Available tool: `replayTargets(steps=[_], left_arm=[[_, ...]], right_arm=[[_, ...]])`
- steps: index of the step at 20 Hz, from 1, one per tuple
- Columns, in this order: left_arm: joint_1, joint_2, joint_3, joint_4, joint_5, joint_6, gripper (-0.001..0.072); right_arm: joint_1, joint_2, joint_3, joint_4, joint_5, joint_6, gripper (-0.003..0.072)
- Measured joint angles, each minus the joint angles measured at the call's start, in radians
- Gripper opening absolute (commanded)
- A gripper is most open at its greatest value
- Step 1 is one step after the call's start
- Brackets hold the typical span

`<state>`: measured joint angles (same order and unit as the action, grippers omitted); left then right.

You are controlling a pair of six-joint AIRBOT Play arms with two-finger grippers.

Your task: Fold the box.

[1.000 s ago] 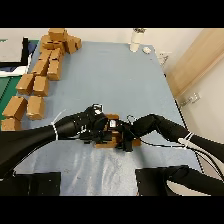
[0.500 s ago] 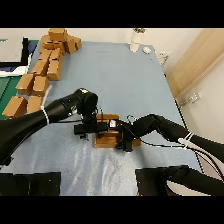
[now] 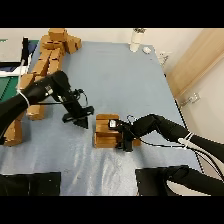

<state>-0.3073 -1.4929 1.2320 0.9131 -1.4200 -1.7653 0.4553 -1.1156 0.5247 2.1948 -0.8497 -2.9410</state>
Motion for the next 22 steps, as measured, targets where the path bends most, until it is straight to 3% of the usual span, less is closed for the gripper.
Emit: replayTargets(steps=[4, 9, 15, 17, 18, 22], left_arm=[[0.098, -0.006, 0.000, -0.012, -0.010, 0.465, 0.0008], [0.087, 0.017, -0.043, -0.026, 0.011, 0.873, 0.0007], [0.122, 0.154, -0.263, -0.144, 0.179, 1.278, 0.0023], [0.127, 0.206, -0.376, -0.250, 0.261, 1.515, 0.0660], [0.124, 0.223, -0.428, -0.303, 0.299, 1.624, 0.0700], [0.070, 0.256, -0.591, -0.451, 0.477, 1.950, 0.0701]], right_arm=[[0.000, 0.000, 0.000, 0.000, 0.000, 0.000, 0.0579], [0.000, 0.000, 0.000, 0.000, 0.000, 0.000, 0.0579], [0.000, 0.000, 0.000, 0.000, 0.000, 0.000, 0.0579], [0.000, 0.000, 0.000, 0.000, 0.000, 0.000, 0.0579], [0.000, 0.000, 0.000, 0.000, 0.000, 0.000, 0.0579], [0.000, 0.000, 0.000, 0.000, 0.000, 0.000, 0.0579]])
